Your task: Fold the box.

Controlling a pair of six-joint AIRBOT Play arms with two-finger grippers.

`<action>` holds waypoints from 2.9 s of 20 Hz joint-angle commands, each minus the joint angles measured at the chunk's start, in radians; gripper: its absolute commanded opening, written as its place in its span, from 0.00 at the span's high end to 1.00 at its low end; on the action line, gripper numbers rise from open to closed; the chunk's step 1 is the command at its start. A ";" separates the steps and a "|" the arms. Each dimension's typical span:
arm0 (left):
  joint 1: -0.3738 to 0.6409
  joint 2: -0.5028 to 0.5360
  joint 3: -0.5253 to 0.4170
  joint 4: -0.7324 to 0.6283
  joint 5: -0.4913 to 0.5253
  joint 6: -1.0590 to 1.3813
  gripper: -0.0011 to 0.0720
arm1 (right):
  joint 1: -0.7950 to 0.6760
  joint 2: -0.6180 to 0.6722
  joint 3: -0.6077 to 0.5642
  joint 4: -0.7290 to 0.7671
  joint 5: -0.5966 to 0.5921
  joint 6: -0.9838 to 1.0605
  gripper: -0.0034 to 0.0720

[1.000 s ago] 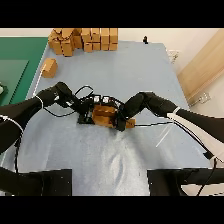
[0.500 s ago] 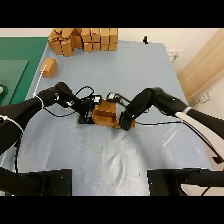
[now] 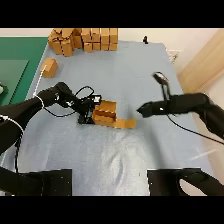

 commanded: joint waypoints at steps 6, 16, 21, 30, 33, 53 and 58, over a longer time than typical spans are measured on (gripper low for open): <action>0.000 0.000 0.000 0.000 0.000 -0.017 0.76 | -0.058 -0.091 -0.212 0.139 0.078 0.209 0.95; 0.000 0.000 0.000 -0.015 0.000 -0.017 0.76 | 0.186 -0.346 -0.001 0.295 0.201 0.109 0.95; 0.005 0.000 0.000 -0.065 -0.010 -0.017 0.76 | 0.188 -0.346 0.035 0.307 0.173 0.105 0.95; 0.004 0.000 0.000 -0.053 -0.019 -0.017 0.76 | 0.196 -0.346 0.076 0.360 0.116 0.045 0.94; 0.004 0.000 0.000 -0.053 -0.019 -0.017 0.76 | 0.196 -0.348 0.091 0.405 0.117 0.016 0.79; 0.005 0.000 0.000 -0.053 -0.027 -0.021 0.76 | 0.314 -0.436 0.247 0.025 0.064 0.558 0.38; 0.004 0.000 0.000 -0.053 -0.027 -0.021 0.76 | 0.423 -0.484 0.361 -0.262 -0.010 0.925 0.38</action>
